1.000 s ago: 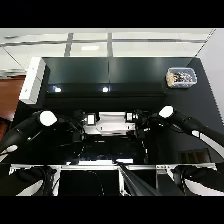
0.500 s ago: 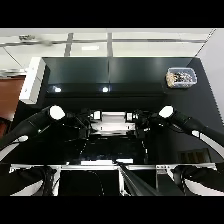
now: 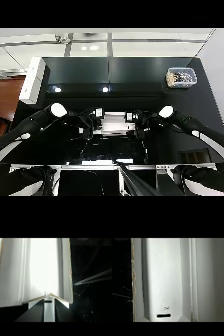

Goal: Fold the box and place the chain.

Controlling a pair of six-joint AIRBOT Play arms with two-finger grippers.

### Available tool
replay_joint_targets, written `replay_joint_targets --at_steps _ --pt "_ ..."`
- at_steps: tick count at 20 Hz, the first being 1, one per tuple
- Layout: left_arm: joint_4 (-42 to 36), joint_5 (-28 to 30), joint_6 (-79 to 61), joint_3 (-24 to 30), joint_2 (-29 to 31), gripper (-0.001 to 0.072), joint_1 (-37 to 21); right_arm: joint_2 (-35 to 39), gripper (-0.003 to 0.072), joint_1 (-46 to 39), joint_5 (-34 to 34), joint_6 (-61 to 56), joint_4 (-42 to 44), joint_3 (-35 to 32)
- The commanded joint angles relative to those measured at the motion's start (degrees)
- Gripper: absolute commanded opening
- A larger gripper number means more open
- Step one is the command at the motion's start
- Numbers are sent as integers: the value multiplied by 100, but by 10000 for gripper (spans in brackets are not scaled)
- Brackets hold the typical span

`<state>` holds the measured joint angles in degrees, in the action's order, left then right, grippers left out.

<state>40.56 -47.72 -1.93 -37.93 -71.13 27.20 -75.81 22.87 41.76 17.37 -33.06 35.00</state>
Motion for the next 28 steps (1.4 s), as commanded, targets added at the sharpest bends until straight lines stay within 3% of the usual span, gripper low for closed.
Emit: replay_joint_targets --at_steps 1,5,7,8,9,10,12,13,14,15,19,22,23,25,28 --pt "-715 26 15 -9 -216 149 17 -4 66 4 2 0 2 4" --pt "-942 116 15 -9 -457 138 37 -4 66 2 2 -2 2 4" --pt "-911 105 15 -9 -455 24 28 -4 66 2 2 -2 2 4" --pt "-907 118 17 -9 -455 25 28 -4 65 2 2 -2 2 4" --pt "-909 116 17 -9 -452 99 28 -4 66 2 2 -2 2 4" --pt "-911 129 20 -9 -452 371 28 -4 65 2 2 -2 2 4" --pt "-726 116 131 -24 -387 57 28 -4 65 2 2 -2 2 4" --pt "-691 116 262 -26 -326 189 26 -4 65 2 2 -2 2 4" --pt "-605 105 551 -35 -240 210 15 -4 65 2 0 -2 2 4" --pt "-243 -39 872 -87 -103 27 -39 -4 66 2 2 -2 4 4" --pt "1709 -402 3799 -166 809 24 -570 -4 66 2 2 -2 4 4" --pt "3543 -874 7873 -155 1224 25 -1510 -4 66 2 0 -2 4 4" --pt "3530 -1285 8660 -107 1180 27 -1961 -4 65 2 0 -2 2 4" --pt "2518 -1910 8767 177 988 27 -2857 -4 65 2 0 -2 2 2" --pt "774 -1956 7969 793 752 26 -3866 -4 66 2 0 -2 2 4"
